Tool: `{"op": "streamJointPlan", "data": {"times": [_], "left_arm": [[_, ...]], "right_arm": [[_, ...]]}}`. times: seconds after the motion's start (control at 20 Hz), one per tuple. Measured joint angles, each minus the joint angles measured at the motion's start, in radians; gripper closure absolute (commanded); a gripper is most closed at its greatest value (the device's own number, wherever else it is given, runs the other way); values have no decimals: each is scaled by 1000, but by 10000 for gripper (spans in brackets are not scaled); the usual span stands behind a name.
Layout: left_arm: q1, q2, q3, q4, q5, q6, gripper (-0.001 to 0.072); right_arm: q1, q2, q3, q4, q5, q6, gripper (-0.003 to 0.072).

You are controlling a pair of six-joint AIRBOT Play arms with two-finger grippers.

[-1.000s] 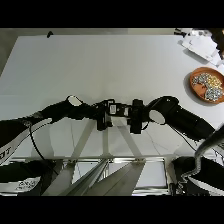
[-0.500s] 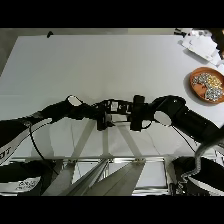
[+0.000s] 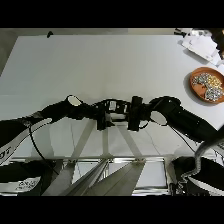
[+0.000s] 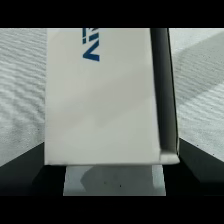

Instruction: Fold the box and place the chain.

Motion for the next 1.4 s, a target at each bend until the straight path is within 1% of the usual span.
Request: {"op": "streamJointPlan", "data": {"times": [0.15, 0.4, 0.6, 0.75, 0.8, 0.9, 0.95, 1.05, 1.2, 1.3, 1.35, 1.4], "left_arm": [[0, 0, 0, 1, 0, 3, 367], [-1, 0, 0, 1, -3, 3, 367], [-2, 0, 0, 4, -6, 6, 367], [-2, 0, 0, 3, -5, 6, 367], [-2, 0, 0, 3, -5, 5, 367], [-2, 0, 0, 3, -5, 3, 367], [-2, 0, 0, 2, -5, 2, 367], [-1, 0, 0, 1, -6, 2, 367], [-1, 0, 0, 3, -5, 3, 367], [-1, 0, 0, 3, -4, 2, 367], [-1, 0, 0, 2, -4, 2, 367], [-1, 0, 0, 2, -4, 2, 367]], "right_arm": [[0, -2, -13, 0, 0, 10, 522], [2, -2, -24, 7, 43, 13, 522], [17, -2, -45, 14, 55, 15, 520], [22, -2, -51, 16, 53, 16, 505], [23, -2, -52, 17, 50, 16, 477], [24, 3, -54, 21, 40, 17, 388], [24, 8, -55, 22, 35, 17, 357], [19, 33, -56, 14, 28, 18, 342], [-3, 83, -55, 37, -18, 18, 343], [-24, 118, -55, 41, -13, 18, 348], [-35, 137, -55, 64, -14, 18, 413], [-47, 153, -55, 88, -8, 17, 569]]}}
